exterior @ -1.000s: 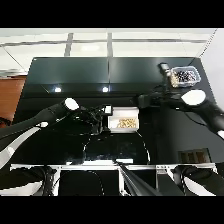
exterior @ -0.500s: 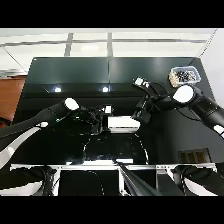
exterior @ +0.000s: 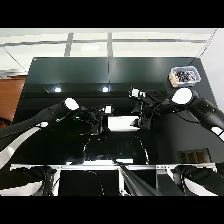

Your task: Fold the box and place the chain.

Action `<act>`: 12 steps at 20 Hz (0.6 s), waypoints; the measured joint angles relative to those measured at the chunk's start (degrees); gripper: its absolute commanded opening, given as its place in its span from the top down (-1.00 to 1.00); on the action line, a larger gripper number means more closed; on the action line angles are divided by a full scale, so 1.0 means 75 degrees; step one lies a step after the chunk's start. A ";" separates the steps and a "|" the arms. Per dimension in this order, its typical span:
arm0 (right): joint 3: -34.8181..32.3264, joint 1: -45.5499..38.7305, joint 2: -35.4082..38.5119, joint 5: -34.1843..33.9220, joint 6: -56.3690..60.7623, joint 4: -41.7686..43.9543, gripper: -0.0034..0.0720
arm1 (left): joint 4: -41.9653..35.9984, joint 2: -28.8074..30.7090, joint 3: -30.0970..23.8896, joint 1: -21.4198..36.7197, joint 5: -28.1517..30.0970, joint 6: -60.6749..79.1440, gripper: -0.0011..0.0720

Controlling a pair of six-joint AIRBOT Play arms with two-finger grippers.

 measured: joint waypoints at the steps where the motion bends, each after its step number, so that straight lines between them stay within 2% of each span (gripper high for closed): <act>1: -0.0009 0.0000 0.0000 0.0003 -0.0055 0.0017 -1.00 | 0.0000 0.0000 0.0000 0.0000 0.0003 0.0000 -0.15; 3: -0.0058 0.0000 0.0000 -0.0003 -0.0152 -0.0017 -1.00 | 0.0000 0.0000 0.0000 0.0000 0.0003 0.0000 -0.15; 4: -0.0099 0.0000 0.0000 -0.0029 -0.0178 -0.0026 -0.73 | 0.0000 0.0000 0.0000 0.0000 0.0003 0.0000 -0.15; 5: -0.0152 0.0000 0.0000 -0.0041 -0.0204 -0.0038 -0.26 | 0.0000 0.0000 0.0000 0.0000 0.0003 0.0000 -0.15; 7: -0.0219 0.0000 0.0000 -0.0026 -0.0224 -0.0064 0.25 | 0.0000 0.0000 0.0000 0.0000 0.0003 -0.0003 -0.15; 9: -0.0256 0.0000 0.0000 -0.0015 -0.0236 -0.0082 0.31 | -0.0003 0.0000 0.0000 0.0000 0.0006 -0.0006 -0.15; 10: -0.0271 0.0000 0.0000 -0.0015 -0.0245 -0.0085 0.41 | -0.0003 0.0000 0.0000 0.0000 0.0003 -0.0006 -0.15; 12: -0.0286 0.0000 0.0000 -0.0023 -0.0259 -0.0090 0.41 | 0.0000 0.0000 0.0000 0.0000 0.0006 -0.0006 -0.15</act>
